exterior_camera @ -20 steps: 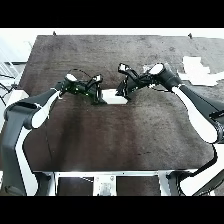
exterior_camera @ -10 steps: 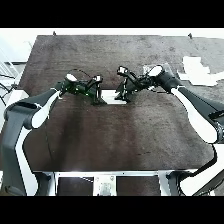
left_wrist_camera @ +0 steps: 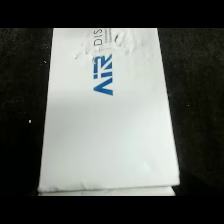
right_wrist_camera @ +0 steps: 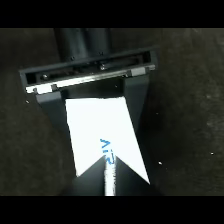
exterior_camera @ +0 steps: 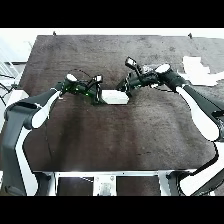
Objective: Fold the box and place the chain.
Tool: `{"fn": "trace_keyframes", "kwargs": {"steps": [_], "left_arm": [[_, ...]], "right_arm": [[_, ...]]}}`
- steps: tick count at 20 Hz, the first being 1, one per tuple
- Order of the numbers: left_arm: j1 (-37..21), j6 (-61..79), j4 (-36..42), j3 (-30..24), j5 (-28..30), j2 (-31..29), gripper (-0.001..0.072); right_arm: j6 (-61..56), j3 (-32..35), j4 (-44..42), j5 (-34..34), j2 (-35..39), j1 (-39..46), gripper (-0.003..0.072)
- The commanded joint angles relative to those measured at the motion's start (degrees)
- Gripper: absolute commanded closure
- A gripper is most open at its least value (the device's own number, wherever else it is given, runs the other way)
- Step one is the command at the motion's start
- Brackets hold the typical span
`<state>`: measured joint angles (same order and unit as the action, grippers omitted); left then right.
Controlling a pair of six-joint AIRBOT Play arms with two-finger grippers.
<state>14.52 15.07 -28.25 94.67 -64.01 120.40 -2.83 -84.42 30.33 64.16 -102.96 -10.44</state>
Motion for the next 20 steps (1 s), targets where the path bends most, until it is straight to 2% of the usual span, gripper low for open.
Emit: {"fn": "trace_keyframes", "kwargs": {"steps": [1,5,9,14,16,20], "left_arm": [[0.0,0.0,0.0,0.0,0.1,0.0,0.0321],[0.0,0.0,0.0,0.0,0.1,0.0,0.0321],[0.0,0.0,0.0,0.0,0.5,0.0,0.0321],[0.0,0.0,0.0,0.0,0.5,0.0,0.0321],[0.0,0.0,0.0,0.0,0.5,0.0,0.0321],[0.0,0.0,0.0,0.0,0.5,0.0,0.0321]], "right_arm": [[-0.3,1.7,-1.7,0.2,-1.8,0.2,0.067],[-3.4,2.5,-0.3,0.4,-5.0,-0.6,0.067],[-6.3,2.5,5.4,0.4,-5.3,-1.8,0.0669],[-7.7,1.5,5.5,-0.5,-4.5,-1.4,0.067],[-9.4,1.5,7.9,-0.7,-4.4,-2.1,0.067],[-8.1,1.5,3.5,-0.7,-0.9,-2.1,0.067]]}}
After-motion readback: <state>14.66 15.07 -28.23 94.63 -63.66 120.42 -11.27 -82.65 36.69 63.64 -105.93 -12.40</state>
